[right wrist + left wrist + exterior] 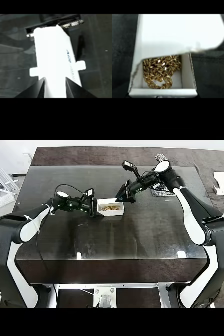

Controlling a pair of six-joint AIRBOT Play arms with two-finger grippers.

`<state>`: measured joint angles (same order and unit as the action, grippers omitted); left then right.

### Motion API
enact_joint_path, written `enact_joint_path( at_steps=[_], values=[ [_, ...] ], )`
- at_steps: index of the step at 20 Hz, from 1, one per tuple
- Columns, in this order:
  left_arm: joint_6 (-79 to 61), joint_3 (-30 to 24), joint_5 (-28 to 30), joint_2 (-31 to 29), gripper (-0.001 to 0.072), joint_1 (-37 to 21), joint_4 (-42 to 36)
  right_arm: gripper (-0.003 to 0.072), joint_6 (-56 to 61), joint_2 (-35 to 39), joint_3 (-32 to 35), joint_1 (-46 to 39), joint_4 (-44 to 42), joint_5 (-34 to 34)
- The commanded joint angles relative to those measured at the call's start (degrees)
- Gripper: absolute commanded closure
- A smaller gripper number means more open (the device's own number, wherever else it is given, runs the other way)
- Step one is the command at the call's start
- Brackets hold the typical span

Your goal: Fold the box and place the chain.

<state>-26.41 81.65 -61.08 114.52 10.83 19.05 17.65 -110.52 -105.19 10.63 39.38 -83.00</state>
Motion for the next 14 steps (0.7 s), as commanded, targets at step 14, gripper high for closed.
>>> enact_joint_path(
  at_steps=[14],
  values=[
    [0.0, 0.02, 0.02, 0.0, 0.0171, -0.04, 0.0, 0.0334, -2.27, -4.98, 0.52, 0.42, -5.9, 1.09]
  ],
)
